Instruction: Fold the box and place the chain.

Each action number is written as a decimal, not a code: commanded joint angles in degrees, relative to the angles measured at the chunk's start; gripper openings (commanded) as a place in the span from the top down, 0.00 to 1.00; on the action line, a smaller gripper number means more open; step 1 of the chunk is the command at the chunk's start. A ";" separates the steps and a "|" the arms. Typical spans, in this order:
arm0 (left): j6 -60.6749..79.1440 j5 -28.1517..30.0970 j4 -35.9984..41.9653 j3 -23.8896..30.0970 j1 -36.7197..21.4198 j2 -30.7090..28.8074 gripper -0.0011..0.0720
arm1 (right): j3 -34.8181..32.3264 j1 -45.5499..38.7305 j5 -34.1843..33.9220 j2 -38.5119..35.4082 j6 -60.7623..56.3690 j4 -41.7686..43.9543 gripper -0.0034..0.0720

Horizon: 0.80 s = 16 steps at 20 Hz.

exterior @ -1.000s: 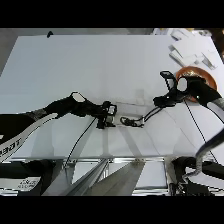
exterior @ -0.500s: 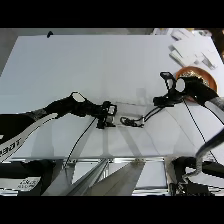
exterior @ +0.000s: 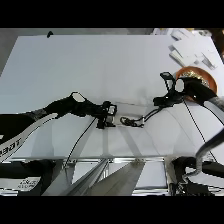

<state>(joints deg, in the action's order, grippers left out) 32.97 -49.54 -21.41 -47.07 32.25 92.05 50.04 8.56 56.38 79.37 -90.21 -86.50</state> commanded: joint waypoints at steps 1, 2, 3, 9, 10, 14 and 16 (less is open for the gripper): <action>0.00 0.02 -0.02 -0.04 -0.02 0.00 0.89 | 0.13 0.02 1.36 -7.19 0.48 -0.26 0.94; 0.00 0.00 -0.02 -0.04 -0.02 0.00 0.89 | 0.13 0.02 1.46 -11.15 0.50 -0.07 0.94; 0.00 0.02 -0.04 -0.04 -0.02 0.00 0.89 | 0.13 0.02 1.40 -15.19 0.50 0.11 0.94; 0.00 0.00 -0.02 -0.04 -0.02 0.00 0.89 | 0.13 0.02 4.35 -37.53 5.90 14.36 0.94; 0.00 0.00 -0.02 -0.04 -0.02 0.00 0.89 | 0.13 0.02 5.84 -40.06 6.95 18.12 0.94; 0.00 0.00 -0.02 -0.04 -0.02 0.00 0.89 | 0.13 0.02 9.38 -45.75 8.44 29.90 0.94; 0.00 0.00 -0.02 -0.04 -0.02 0.00 0.89 | 0.13 0.07 10.23 -46.45 10.08 35.95 0.94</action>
